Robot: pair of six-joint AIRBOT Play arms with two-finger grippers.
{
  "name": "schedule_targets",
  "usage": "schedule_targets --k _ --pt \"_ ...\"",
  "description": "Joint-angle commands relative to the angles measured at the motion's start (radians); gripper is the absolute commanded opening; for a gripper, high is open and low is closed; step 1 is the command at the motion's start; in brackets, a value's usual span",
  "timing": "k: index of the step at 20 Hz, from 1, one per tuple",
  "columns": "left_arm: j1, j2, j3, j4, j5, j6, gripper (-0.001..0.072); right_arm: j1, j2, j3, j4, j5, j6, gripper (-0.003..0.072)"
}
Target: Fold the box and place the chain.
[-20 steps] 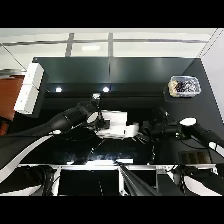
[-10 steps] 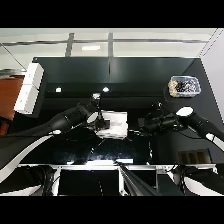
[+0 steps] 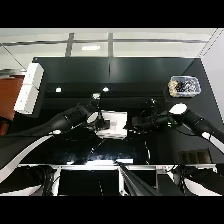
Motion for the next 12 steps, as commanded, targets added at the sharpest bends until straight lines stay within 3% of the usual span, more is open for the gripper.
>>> schedule_targets --k 1,5,8,12 --pt "0.001 0.000 0.000 0.002 0.000 0.000 0.0028 0.095 0.000 0.047 -0.134 -0.096 0.188 0.0466" --pt "0.001 0.000 0.000 0.006 0.002 0.000 0.0028 0.207 -0.001 0.100 -0.332 -0.143 0.399 0.0466" --pt "0.001 0.000 0.000 0.009 0.002 0.000 0.0028 0.279 -0.001 0.146 -0.446 -0.173 0.531 0.0420" --pt "0.001 0.000 0.000 0.009 0.002 0.000 0.0028 0.333 -0.001 0.206 -0.666 -0.145 0.755 0.0420"
